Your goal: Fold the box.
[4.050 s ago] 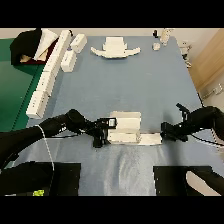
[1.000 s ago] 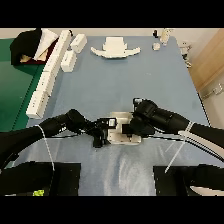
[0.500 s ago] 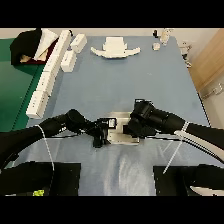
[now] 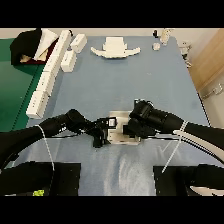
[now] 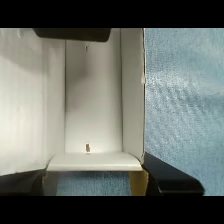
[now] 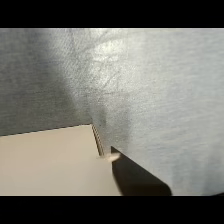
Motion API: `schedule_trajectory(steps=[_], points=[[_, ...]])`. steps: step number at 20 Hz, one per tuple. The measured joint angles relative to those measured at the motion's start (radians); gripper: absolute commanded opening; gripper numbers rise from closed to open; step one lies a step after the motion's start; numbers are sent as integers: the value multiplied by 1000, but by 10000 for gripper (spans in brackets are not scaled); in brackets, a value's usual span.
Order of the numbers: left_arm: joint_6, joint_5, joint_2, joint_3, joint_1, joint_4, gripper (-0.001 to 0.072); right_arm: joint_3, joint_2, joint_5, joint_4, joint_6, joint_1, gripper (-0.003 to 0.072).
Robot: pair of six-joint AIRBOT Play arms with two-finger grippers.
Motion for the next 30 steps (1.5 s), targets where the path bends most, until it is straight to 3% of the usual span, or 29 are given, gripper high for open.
schedule_trajectory(steps=[3,5,6,9,10,12,18,23,24,26,27,30], points=[[1,0,0,0,0,0,442,0,-1,-3,11,0,0,265],[1,0,0,0,0,0,442,0,-1,-3,20,0,0,135],[2,0,0,0,0,1,442,0,-1,-7,22,0,0,31],[5,0,0,0,0,3,442,0,0,-6,31,-8,0,0],[5,0,0,0,0,3,442,0,0,-6,31,-10,0,11],[-2,0,0,0,0,-1,442,-1,-2,-6,26,-9,0,368],[-2,0,0,0,0,0,442,-1,11,-10,23,-18,1,371],[0,0,0,0,0,0,443,0,105,-43,3,-18,-5,371],[0,0,0,0,0,0,442,0,134,-50,-2,-19,-5,336],[0,0,0,0,0,0,442,0,201,-70,-11,-19,-7,86],[0,0,0,0,0,0,442,0,233,-85,-21,-24,-14,13],[0,0,0,0,0,0,442,-6,283,-145,-46,-81,-101,2]])
